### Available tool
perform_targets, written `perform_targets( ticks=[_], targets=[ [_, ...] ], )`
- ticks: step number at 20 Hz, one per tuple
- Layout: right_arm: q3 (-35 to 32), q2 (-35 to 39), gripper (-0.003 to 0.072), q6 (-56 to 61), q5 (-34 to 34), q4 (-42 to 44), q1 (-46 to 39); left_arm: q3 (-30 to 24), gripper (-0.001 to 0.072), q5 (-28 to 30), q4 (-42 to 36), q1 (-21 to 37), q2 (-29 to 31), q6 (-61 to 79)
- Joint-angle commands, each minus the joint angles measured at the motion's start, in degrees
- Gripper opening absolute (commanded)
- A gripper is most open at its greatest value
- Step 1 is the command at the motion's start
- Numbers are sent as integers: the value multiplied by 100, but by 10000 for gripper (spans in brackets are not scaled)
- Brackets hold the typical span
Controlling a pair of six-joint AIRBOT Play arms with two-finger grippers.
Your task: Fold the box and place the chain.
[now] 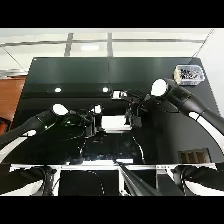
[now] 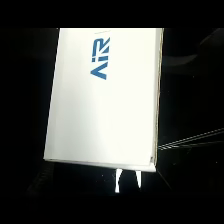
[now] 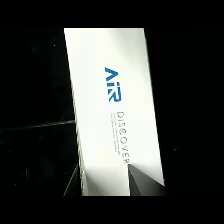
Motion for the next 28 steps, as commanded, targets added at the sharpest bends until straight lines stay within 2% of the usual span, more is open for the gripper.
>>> perform_targets(
  ticks=[1, 8, 12, 13, 14, 15, 16, 20, 22, 28],
  targets=[
    [-59, -59, 377, -4, -35, 59, 57, -2, 290, 15, -2, -2, -2, 0],
    [-138, -46, 377, 151, 52, 48, 46, -2, 290, 13, -2, -2, -2, 0],
    [-52, 450, 377, 1285, 476, 59, -157, -2, 290, 13, -2, -2, -2, 0],
    [-55, 566, 343, 1764, 662, 57, -291, -2, 290, 13, -2, -2, -2, 0],
    [-68, 608, 145, 2214, 955, 70, -442, -2, 290, 13, -2, -2, -2, 0],
    [-179, 605, 11, 2551, 1196, 227, -586, -2, 290, 11, -2, -2, -2, 0],
    [-391, 605, 12, 2656, 1191, 601, -695, -2, 290, 13, -2, -2, -2, 0],
    [-1475, 557, 12, 2653, -70, 3239, -1034, -2, 290, 13, -2, -2, -2, 0],
    [-1792, 466, 12, 2645, -525, 4026, -1069, -2, 290, 13, -2, -2, -2, 0],
    [-2009, 57, 12, 2636, -730, 4072, -986, -2, 290, 13, -2, -2, -2, 0]
  ],
)
